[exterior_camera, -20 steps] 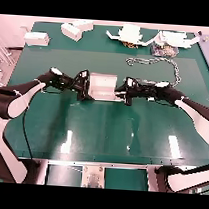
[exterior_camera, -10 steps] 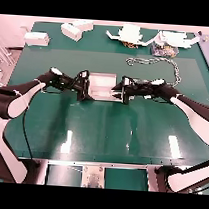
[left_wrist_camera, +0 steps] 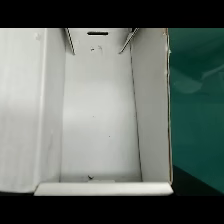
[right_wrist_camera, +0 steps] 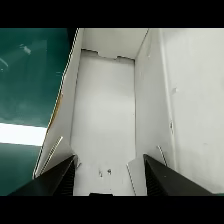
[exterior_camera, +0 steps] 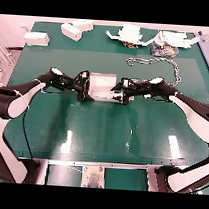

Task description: Fold the box and place the chain.

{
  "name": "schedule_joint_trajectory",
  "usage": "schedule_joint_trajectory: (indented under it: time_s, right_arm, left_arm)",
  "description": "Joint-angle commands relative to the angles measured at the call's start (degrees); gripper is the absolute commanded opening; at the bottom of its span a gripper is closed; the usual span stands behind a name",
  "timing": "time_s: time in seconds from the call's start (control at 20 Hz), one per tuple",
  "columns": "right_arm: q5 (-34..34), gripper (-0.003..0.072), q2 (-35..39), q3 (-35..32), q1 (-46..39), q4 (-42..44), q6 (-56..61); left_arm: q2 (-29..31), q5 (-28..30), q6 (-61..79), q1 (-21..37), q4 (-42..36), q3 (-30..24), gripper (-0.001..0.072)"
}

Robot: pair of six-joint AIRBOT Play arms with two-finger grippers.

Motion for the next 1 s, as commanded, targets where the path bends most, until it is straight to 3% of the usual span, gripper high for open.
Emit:
schedule_joint_trajectory:
  time_s: [0.0, 0.75, 0.95]
  right_arm:
    - [0.22, 0.0546, -0.09, 0.26, 0.04, -1.44, 0.07]
    - [-0.59, 0.0545, -0.07, 2.82, 2.14, -1.66, 2.54]
    - [-0.33, 0.0515, 1.81, 2.93, 1.57, -1.33, 2.73]
  left_arm:
    - [0.0, 0.2, -0.04, 0.02, -0.09, 0.07, 0.049]
    - [0.0, 0.17, -0.04, 0.02, -0.09, 0.07, 0.049]
    - [0.0, 0.2, -0.04, 0.02, -0.09, 0.07, 0.049]
